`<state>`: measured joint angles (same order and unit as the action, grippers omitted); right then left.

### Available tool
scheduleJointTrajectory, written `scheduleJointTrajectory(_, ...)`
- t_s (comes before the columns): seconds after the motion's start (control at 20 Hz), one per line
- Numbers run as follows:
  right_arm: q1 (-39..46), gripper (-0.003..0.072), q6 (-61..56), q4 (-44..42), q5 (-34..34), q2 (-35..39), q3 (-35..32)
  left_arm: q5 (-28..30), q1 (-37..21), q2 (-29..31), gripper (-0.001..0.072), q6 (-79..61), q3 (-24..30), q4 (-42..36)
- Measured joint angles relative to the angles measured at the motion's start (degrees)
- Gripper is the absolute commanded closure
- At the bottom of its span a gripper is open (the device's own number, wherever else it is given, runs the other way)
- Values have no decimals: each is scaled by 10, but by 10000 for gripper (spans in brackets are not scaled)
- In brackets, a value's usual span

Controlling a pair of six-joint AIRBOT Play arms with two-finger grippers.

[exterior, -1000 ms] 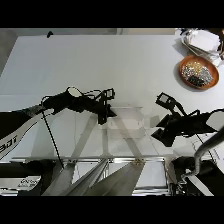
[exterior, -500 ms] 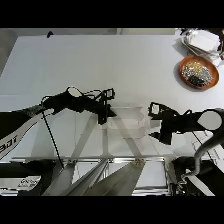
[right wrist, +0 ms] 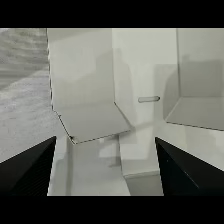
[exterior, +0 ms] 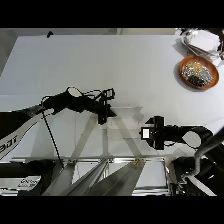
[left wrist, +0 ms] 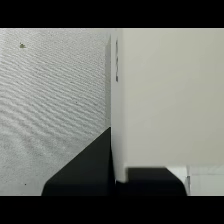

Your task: Fold the box and place the chain.

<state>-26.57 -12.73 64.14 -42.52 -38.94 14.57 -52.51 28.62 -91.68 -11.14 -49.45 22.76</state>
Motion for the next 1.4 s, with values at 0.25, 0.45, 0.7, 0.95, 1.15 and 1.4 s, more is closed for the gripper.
scheduleJointTrajectory(0.25, -35, -1, 11, -29, 36, -1, -16, 0, 0, 0, 696, 0, 0, 0)
scheduleJointTrajectory(0.45, -59, -1, 13, -49, 110, -16, -23, 0, 0, 0, 696, 0, 0, 0)
scheduleJointTrajectory(0.7, -67, -1, 17, -57, 174, -22, -23, 0, 0, 0, 696, 0, 0, 0)
scheduleJointTrajectory(0.95, -47, -1, 28, -71, 184, -24, -9, 0, 0, 0, 696, 0, 0, 0)
scheduleJointTrajectory(1.15, -8, -2, 43, -81, 157, -30, 7, 1, 0, 0, 696, 1, 0, 0)
scheduleJointTrajectory(1.4, 9, -3, 56, -102, 136, -59, 22, 1, 0, 0, 696, 0, 0, 0)
